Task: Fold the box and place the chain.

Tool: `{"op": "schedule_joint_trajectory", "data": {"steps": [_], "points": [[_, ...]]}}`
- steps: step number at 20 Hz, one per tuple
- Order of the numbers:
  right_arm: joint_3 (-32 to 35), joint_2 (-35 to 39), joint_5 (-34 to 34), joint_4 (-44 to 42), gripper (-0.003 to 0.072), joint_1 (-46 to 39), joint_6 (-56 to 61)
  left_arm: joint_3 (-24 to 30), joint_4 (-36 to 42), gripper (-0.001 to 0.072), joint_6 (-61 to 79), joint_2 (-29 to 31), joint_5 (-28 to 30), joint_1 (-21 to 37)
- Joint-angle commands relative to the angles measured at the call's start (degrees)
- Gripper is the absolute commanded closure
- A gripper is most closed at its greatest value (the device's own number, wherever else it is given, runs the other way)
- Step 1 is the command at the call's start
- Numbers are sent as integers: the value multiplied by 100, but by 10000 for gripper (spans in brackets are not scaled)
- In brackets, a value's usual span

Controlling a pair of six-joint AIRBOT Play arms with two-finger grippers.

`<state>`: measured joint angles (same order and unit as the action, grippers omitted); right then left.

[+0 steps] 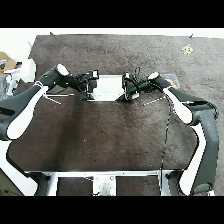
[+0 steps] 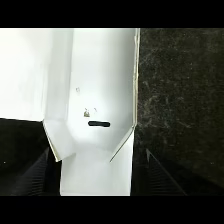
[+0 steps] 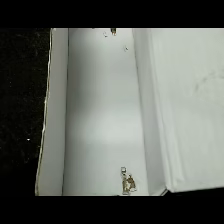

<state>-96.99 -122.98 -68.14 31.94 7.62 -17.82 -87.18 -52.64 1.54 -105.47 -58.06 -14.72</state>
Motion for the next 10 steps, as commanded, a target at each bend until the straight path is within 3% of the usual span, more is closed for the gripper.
{"op": "schedule_joint_trajectory", "data": {"steps": [1, 5, 10], "points": [[2, -2, 0, -2, 238, 4, 2, 26, -55, -8, 46, -2, 146, -7], [2, -2, 0, -2, 239, 4, 2, -11, -55, 35, 50, -92, 179, -7], [2, -2, 0, -2, 239, 4, 2, -164, 96, 38, 48, -337, 2, -7]]}}
